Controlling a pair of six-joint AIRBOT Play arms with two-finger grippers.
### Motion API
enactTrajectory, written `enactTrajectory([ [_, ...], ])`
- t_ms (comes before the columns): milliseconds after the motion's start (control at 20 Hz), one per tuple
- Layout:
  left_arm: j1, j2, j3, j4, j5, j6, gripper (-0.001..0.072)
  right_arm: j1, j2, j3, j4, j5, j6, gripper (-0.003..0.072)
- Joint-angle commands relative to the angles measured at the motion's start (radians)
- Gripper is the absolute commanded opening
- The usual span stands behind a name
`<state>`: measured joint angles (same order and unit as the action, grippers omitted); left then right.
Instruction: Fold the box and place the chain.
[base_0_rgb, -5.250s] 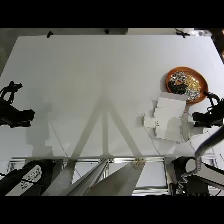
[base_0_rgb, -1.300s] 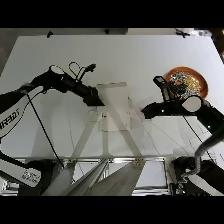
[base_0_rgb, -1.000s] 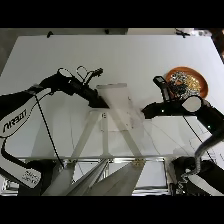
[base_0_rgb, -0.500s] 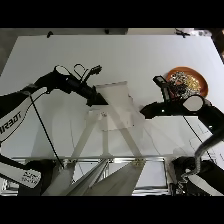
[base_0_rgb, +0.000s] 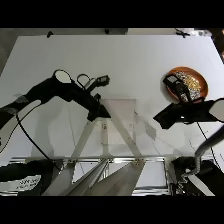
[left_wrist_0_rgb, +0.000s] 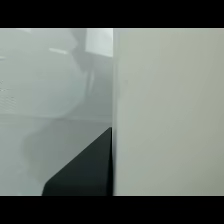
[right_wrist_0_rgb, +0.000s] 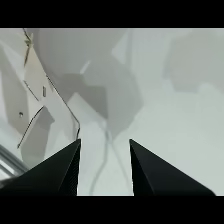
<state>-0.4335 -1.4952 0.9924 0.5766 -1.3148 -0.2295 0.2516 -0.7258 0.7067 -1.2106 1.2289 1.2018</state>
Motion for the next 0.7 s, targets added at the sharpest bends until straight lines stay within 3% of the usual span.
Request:
enactTrajectory([
  [0, -0.086, 0.021, -0.107, -0.027, 0.219, 0.064, 0.0, 0.0, 0.093, 0.007, -0.072, 0.091, 0.025, 0.034],
  [300, -0.173, -0.027, -0.118, -0.026, 0.45, 0.165, 0.0004, 0.0, 0.092, 0.007, -0.066, 0.047, 0.025, 0.034],
  [650, -0.177, -0.079, -0.118, -0.03, 0.537, 0.182, 0.0004, 0.0, 0.092, 0.006, -0.064, 0.03, 0.024, 0.0338],
])
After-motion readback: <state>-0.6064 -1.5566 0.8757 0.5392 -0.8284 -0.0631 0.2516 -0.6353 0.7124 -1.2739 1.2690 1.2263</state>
